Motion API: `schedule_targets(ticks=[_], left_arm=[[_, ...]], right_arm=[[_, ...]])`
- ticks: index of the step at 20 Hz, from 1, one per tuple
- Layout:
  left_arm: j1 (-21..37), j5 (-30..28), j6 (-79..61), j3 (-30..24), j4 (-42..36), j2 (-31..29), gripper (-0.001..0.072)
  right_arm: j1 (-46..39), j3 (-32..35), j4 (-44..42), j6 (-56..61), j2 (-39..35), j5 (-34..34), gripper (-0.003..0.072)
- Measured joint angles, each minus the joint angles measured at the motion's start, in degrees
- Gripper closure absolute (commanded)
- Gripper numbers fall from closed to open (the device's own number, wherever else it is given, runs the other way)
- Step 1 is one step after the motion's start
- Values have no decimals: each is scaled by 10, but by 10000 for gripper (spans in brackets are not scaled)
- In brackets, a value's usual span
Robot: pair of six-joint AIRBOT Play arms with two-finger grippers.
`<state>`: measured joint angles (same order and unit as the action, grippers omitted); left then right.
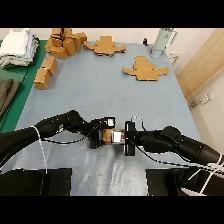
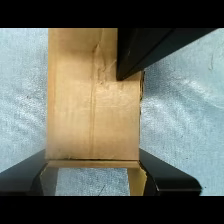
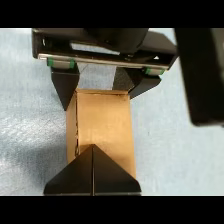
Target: Fold the box.
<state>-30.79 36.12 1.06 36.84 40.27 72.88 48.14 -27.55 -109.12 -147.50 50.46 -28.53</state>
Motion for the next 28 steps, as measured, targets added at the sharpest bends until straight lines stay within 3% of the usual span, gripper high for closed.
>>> schedule_targets(ticks=[8, 13, 17, 22, 25, 28], left_arm=[[0, 0, 0, 0, 0, 0, 238], [0, 0, 0, 0, 0, 0, 238], [0, 0, 0, 0, 0, 0, 238], [0, 0, 0, 0, 0, 0, 238], [0, -1, 0, 0, 0, 0, 238], [12, -10, 28, 9, 27, -13, 238]], right_arm=[[0, 0, -2, 0, -1, -6, 682], [-4, -1, 7, 35, -57, 2, 681], [-53, -1, 97, 277, -135, -31, 681], [-164, -1, 248, 586, -153, -184, 681], [-206, -1, 266, 691, -143, -237, 682], [-222, -1, 264, 775, -137, -246, 681]])
